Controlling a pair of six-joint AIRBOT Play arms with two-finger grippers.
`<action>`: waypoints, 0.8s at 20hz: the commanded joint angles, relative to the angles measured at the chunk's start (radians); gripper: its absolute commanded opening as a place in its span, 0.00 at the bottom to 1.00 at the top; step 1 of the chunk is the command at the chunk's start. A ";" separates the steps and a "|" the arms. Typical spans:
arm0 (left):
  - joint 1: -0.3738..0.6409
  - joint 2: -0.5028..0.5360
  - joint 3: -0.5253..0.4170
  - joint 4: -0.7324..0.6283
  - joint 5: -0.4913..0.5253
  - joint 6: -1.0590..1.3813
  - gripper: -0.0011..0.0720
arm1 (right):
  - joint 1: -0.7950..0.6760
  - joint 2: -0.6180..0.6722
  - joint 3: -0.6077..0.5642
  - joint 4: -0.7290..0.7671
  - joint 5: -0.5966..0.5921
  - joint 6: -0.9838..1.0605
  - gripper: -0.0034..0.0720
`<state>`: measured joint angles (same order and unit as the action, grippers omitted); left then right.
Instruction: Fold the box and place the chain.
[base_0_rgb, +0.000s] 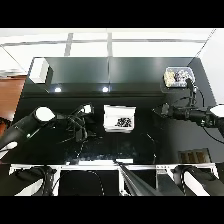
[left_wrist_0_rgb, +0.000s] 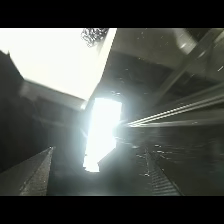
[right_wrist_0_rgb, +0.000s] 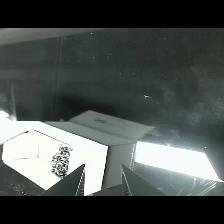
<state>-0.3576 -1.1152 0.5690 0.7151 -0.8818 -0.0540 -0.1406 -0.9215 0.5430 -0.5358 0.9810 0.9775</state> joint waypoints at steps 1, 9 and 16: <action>0.067 -0.137 0.061 -0.166 -0.035 0.342 0.99 | 0.000 0.000 0.000 0.001 0.007 0.040 0.40; 0.078 -0.315 0.200 -0.232 -0.061 0.419 0.99 | 0.000 0.000 0.000 0.003 0.040 0.048 0.40; 0.042 -0.327 0.214 -0.192 -0.066 0.412 0.99 | 0.000 0.000 0.000 0.008 0.028 0.063 0.40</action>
